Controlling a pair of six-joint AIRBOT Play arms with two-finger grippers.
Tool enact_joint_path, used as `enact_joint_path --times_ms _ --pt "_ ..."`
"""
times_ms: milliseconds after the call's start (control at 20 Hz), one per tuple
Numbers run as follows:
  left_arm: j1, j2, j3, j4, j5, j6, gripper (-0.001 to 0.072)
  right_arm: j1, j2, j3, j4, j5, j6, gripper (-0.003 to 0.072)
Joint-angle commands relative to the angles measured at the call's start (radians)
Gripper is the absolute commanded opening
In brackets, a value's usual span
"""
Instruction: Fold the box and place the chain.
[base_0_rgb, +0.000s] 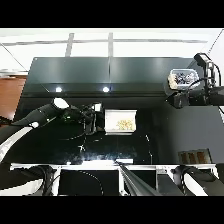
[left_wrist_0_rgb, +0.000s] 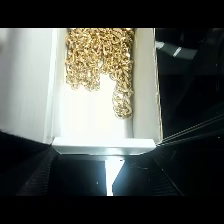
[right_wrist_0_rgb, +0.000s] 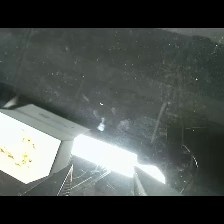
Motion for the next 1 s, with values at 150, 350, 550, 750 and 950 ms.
enact_joint_path --times_ms 150,350,550,750,950 --pt "-0.002 -0.001 0.0 -0.021 0.002 -0.052 0.0713 0.0 0.0 0.0 0.0 0.0 0.0 0.0442" --pt "-0.049 -0.002 -0.001 -0.028 0.029 -0.055 0.0714 0.0 0.0 0.0 -0.003 0.0 0.0 0.0442" --pt "-0.068 -0.001 -0.001 -0.024 0.078 -0.084 0.0709 0.0 0.0 0.0 -0.007 0.0 0.0 0.0442" --pt "-0.07 -0.001 0.0 -0.025 0.095 -0.098 0.0554 0.023 -0.002 -0.002 0.009 -0.069 0.009 0.0711" --pt "-0.074 -0.001 0.0 -0.02 0.096 -0.099 0.0501 0.149 -0.08 0.0 0.084 -0.244 0.006 0.0711"
